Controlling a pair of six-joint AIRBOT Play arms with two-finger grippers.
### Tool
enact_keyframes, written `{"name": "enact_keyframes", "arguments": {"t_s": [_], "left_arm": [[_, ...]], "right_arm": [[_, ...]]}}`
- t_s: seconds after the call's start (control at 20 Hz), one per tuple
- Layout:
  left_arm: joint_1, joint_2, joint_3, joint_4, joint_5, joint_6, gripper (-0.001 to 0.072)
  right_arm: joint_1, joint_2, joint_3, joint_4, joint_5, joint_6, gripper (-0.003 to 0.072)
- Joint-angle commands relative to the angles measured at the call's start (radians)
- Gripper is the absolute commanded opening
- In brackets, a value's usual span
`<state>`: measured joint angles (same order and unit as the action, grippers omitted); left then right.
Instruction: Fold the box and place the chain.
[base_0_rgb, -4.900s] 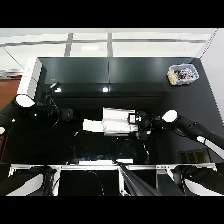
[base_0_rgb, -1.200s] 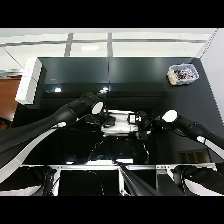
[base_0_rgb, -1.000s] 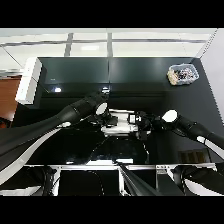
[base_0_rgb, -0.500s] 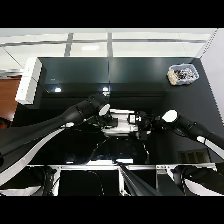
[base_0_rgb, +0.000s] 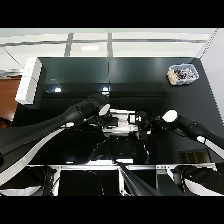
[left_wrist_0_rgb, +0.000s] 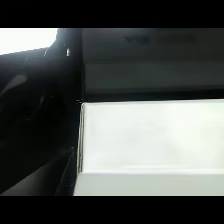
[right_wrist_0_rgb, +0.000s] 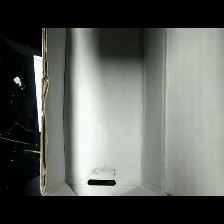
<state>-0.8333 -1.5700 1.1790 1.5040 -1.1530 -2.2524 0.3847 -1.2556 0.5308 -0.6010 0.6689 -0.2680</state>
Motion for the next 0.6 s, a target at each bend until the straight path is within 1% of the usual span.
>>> {"name": "enact_keyframes", "arguments": {"t_s": [0.0,0.05,0.1,0.15,0.55], "left_arm": [[0.001,0.0,0.001,0.006,0.0,-0.008,0.037],[0.001,0.0,0.001,0.006,-0.001,-0.008,0.0263],[0.001,0.0,0.001,0.006,-0.002,-0.008,0.009],[0.001,0.0,0.001,0.005,0.0,-0.007,0.0025],[0.001,0.0,0.001,0.002,-0.005,-0.007,0.0025]], "right_arm": [[0.0,-0.001,0.0,0.002,0.0,0.002,0.0245],[0.0,-0.001,0.0,0.002,0.0,0.002,0.0245],[0.0,-0.001,0.0,0.002,0.0,0.002,0.0244],[0.0,-0.001,0.0,0.002,0.0,0.002,0.0245],[0.0,-0.001,0.001,0.017,0.009,0.003,0.0245]]}}
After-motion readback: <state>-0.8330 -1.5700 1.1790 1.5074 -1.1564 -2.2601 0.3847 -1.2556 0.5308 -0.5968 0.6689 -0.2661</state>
